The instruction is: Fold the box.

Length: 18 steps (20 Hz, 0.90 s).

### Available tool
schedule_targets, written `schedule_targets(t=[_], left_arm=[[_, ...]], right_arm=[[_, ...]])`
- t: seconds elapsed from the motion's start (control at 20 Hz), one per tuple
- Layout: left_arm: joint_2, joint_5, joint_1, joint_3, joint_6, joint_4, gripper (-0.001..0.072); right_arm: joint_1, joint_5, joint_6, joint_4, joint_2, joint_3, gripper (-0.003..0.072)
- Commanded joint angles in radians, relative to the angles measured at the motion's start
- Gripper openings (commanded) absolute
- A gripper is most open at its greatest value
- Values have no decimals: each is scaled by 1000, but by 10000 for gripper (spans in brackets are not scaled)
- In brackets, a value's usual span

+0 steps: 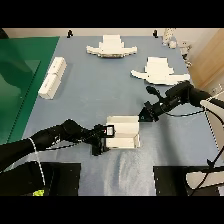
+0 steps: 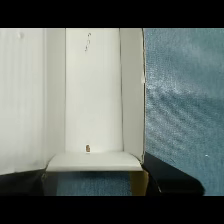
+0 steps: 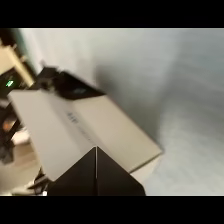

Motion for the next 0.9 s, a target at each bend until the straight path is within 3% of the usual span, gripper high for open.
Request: schedule_targets(t=[0.0, 0.15, 0.3, 0.6, 0.85], left_arm=[[0, -1, 0, 1, 0, 0, 462], [0, -1, 0, 1, 0, 0, 462], [0, -1, 0, 1, 0, 0, 462], [0, -1, 0, 1, 0, 0, 462], [0, 0, 0, 1, 0, 0, 462]], right_arm=[[50, -161, -171, 76, -28, 1, -3], [116, -117, -216, 55, 42, -3, -2], [192, 21, -285, -5, 161, -58, -2], [341, 488, -457, -29, 452, -317, -1], [471, 774, -575, -42, 683, -472, 7]])
